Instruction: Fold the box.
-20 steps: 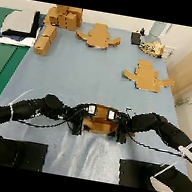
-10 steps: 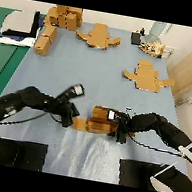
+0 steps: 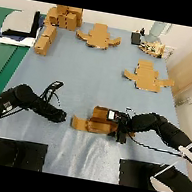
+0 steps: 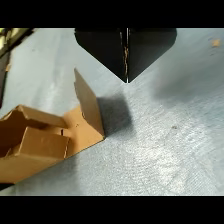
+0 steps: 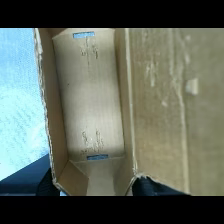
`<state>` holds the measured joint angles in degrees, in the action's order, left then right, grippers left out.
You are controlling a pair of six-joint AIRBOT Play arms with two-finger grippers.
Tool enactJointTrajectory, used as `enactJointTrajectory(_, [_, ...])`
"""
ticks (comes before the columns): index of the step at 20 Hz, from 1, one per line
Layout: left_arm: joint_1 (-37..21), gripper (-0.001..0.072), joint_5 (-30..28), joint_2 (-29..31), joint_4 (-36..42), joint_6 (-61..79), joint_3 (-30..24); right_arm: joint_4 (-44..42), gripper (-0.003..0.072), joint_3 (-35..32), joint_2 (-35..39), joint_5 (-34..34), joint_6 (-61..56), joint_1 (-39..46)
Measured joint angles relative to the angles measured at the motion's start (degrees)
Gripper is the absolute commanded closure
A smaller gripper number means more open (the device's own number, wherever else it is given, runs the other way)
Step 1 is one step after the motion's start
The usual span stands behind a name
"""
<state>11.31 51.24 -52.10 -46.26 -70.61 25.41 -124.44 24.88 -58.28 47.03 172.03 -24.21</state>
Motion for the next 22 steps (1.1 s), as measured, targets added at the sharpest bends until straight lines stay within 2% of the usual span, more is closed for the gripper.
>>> enactJointTrajectory(3, [0.4, 0.0695, -1.4, -3.2, 4.3, 0.5, -0.4, 0.0, 0.0220, 0.0, 0.0, 0.0, 0.0, 0.0])
enactJointTrajectory(7, [4.8, 0.0695, -5.6, -4.9, 6.6, -1.6, -0.5, 0.0, 0.0220, 0.0, 0.0, 0.0, 0.0, 0.0])
enactJointTrajectory(12, [10.0, 0.0695, -10.5, -6.4, 7.5, -5.5, -0.6, 0.0, 0.0220, 0.0, 0.0, 0.0, 0.0, 0.0])
enactJointTrajectory(18, [14.9, 0.0694, -13.9, -8.8, 7.7, -8.5, -0.4, 0.0, 0.0220, 0.0, 0.0, 0.0, 0.0, 0.0])
enactJointTrajectory(22, [16.1, 0.0695, -14.3, -9.2, 7.7, -9.4, 1.1, 0.0, 0.0220, 0.0, 0.0, 0.0, 0.0, 0.0])
